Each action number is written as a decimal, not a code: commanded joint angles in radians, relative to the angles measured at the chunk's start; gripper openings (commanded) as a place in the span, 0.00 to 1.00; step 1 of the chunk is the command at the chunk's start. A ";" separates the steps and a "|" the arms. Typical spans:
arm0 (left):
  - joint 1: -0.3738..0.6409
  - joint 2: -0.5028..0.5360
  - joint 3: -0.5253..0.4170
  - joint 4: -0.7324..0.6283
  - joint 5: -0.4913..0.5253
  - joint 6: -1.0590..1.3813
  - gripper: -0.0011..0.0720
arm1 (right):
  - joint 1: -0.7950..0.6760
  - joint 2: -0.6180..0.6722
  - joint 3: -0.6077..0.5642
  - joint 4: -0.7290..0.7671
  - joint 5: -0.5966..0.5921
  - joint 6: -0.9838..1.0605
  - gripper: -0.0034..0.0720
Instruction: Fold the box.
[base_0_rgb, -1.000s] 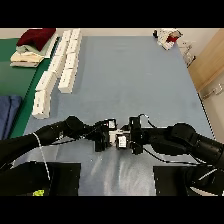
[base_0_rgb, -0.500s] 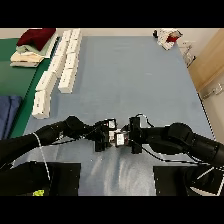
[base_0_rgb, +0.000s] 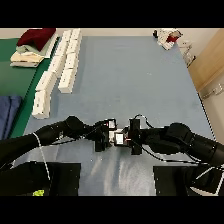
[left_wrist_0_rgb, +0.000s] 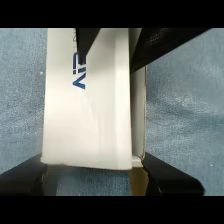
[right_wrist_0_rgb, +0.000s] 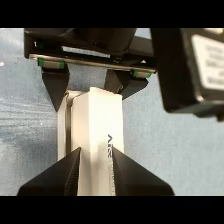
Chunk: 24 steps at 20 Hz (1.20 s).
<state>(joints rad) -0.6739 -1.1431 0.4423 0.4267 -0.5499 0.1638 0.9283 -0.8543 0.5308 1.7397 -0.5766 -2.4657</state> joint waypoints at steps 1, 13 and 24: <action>0.000 -0.001 0.000 0.000 0.000 0.000 0.66 | 0.001 -0.002 0.000 0.023 -0.010 0.000 0.42; 0.000 -0.001 0.000 0.000 0.000 0.000 0.66 | 0.001 -0.003 0.000 0.027 -0.035 0.000 0.31; 0.000 -0.001 0.000 0.000 0.000 0.000 0.66 | 0.000 0.075 0.001 0.120 -0.053 0.035 0.53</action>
<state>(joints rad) -0.6739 -1.1431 0.4423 0.4271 -0.5503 0.1646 0.9279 -0.8135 0.5308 1.8244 -0.6285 -2.4580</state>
